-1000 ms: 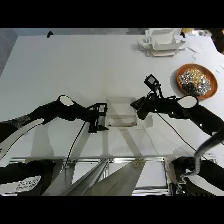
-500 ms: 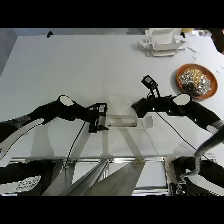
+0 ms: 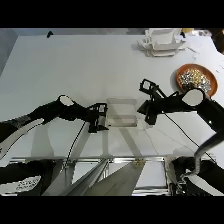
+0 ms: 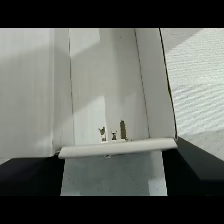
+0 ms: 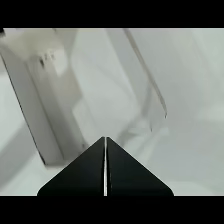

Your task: Fold the box and place the chain.

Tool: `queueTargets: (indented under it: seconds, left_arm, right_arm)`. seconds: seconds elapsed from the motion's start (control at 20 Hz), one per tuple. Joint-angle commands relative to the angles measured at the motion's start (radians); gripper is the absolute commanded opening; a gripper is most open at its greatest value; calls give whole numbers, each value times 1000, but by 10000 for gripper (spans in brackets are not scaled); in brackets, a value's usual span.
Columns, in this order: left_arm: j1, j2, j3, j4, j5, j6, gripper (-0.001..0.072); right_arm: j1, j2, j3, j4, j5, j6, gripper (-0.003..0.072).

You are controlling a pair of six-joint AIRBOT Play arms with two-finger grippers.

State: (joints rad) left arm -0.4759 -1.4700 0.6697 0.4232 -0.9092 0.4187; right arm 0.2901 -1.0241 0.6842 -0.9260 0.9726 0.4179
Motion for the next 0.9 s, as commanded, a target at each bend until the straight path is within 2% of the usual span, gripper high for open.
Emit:
queueTargets:
  seconds: [0.0,0.15,0.35,0.45,0.55,0.65,0.8,0.85]
  left_arm:
    - [1,0,1,0,0,0,192]
    - [1,0,1,0,0,0,192]
    - [1,0,1,0,0,0,192]
    - [1,0,1,0,0,0,192]
    - [1,0,1,0,0,0,192]
    - [1,0,1,0,0,0,192]
    - [1,0,1,0,0,0,192]
    - [1,0,1,0,0,0,192]
  right_arm:
    - [1,17,3,-261,91,1,19]
    - [1,15,3,-299,90,-54,19]
    - [1,-16,0,-234,91,-245,38]
    - [1,-59,0,-156,87,-283,185]
    - [1,-101,-5,-63,85,-360,177]
    - [1,-132,-6,-9,84,-441,89]
    - [1,-169,-6,-10,80,-479,90]
    - [1,-173,-10,-10,69,-479,117]
